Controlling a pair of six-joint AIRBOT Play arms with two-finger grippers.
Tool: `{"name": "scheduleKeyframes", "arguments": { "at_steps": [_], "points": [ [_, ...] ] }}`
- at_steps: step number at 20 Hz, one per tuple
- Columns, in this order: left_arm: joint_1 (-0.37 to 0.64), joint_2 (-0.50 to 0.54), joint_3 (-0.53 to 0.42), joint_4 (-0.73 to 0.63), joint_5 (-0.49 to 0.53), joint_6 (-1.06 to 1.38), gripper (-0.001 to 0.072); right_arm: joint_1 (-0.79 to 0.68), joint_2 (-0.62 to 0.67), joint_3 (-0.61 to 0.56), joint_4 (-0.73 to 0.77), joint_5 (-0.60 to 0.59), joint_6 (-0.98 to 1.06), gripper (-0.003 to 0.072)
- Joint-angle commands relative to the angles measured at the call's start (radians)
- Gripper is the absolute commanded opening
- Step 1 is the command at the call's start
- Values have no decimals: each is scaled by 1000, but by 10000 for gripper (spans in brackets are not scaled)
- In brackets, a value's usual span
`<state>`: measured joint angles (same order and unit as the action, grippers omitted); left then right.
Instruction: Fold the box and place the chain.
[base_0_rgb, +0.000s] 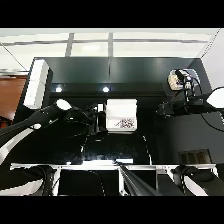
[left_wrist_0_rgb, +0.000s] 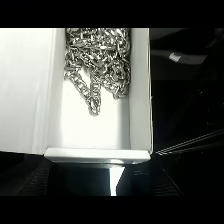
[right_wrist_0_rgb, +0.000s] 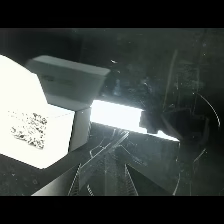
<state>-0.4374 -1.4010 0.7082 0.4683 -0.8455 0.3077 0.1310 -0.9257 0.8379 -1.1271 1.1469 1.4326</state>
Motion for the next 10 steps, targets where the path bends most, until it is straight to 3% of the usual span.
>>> {"name": "scheduleKeyframes", "arguments": {
  "at_steps": [1,2,4,7,8,9,10],
  "points": [
    [-5,-1,2,14,2,-2,690,0,0,1,0,0,-1,332],
    [-5,-1,2,14,5,-4,680,0,0,1,0,0,-1,332],
    [-5,-1,2,14,5,-4,548,0,0,1,0,-5,-1,331],
    [-6,-1,2,14,7,-5,527,8,-3,1,3,-35,-1,333],
    [-6,-1,2,14,7,-5,469,16,-8,1,4,-60,0,362],
    [-6,-1,2,13,7,-5,467,29,-19,1,11,-89,10,611],
    [-6,-1,2,14,7,-5,467,36,-39,1,40,-105,5,703]
  ]
}}
